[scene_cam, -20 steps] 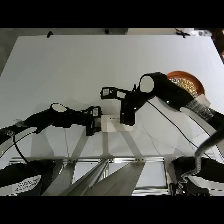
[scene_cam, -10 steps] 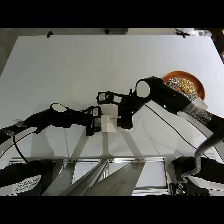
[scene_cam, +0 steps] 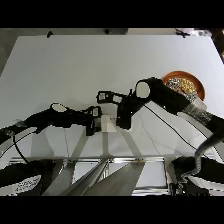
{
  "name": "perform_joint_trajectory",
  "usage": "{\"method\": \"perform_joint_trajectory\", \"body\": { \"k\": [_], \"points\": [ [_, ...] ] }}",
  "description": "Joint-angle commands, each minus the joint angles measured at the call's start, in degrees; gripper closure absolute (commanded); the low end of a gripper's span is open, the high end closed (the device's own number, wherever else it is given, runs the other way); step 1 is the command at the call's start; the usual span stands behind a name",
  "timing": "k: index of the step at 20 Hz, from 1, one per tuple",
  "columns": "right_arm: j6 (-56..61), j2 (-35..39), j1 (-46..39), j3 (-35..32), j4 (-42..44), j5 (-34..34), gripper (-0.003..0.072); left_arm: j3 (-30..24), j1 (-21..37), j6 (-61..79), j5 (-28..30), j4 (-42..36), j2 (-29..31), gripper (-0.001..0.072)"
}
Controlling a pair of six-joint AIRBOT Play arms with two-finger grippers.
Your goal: Fold the box and place the chain.
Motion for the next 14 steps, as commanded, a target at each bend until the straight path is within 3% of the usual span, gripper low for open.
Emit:
{"method": "perform_joint_trajectory", "body": {
  "k": [1,14],
  "points": [
    [2.99,0.04,0.07,-0.02,-0.37,-1.99,0.0293,0.04,0.04,0.02,0.0,0.0,0.0,0.0559],
    [4.09,1.46,0.04,-0.02,-3.43,-3.32,0.0404,0.04,0.04,0.02,0.0,0.0,0.02,0.0559]
  ]
}}
